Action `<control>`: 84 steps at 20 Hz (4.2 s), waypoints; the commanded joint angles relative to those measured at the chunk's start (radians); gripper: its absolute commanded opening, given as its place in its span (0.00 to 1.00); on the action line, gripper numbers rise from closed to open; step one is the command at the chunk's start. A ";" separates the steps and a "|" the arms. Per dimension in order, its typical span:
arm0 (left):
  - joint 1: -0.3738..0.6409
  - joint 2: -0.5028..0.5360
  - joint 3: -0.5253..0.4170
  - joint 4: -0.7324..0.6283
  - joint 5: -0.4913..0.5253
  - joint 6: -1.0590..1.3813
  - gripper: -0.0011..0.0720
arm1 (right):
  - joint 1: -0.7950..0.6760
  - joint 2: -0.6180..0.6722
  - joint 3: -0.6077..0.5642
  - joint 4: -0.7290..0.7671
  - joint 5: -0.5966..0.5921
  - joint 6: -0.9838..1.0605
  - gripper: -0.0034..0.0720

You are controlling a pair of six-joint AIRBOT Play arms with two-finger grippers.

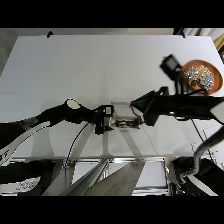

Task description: Fold the box and place the chain.

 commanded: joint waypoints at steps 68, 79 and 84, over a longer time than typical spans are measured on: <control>0.000 0.000 0.000 0.000 0.000 0.000 0.30 | -0.189 -0.158 -0.396 -0.038 -0.201 -0.838 0.06; 0.000 0.000 0.000 0.000 0.000 0.000 0.30 | -0.189 0.330 -0.379 -0.184 -0.146 -0.698 0.06; 0.000 0.000 0.000 0.000 0.000 0.000 0.30 | -0.189 0.406 -0.280 0.035 -0.143 -0.700 0.06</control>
